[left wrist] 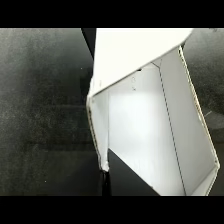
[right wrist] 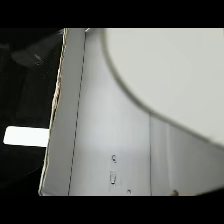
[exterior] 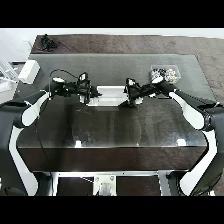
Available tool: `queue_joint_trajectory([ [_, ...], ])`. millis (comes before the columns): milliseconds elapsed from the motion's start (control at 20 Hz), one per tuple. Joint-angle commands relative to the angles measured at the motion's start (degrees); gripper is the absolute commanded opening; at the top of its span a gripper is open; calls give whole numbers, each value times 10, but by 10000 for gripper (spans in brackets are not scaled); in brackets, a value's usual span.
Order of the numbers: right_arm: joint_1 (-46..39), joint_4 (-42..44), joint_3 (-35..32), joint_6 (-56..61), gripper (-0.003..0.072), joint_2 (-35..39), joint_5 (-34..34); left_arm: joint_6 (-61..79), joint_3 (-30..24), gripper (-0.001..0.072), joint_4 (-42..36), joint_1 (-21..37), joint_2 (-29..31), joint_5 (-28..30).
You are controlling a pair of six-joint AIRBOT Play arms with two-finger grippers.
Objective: Fold the box and place the chain.
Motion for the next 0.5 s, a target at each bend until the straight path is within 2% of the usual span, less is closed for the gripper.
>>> queue_joint_trajectory([
  [0, 0, 2, 0, 0, 638, -2, 0, 0, 0, 21, 0, 0, 0, 0],
  [100, 0, 2, 3, 0, 592, -2, 0, 0, 0, 21, 0, 0, 0, 0],
  [450, 0, 2, 4, 0, 586, -2, 0, 0, 0, 21, 0, 0, 0, 0],
])
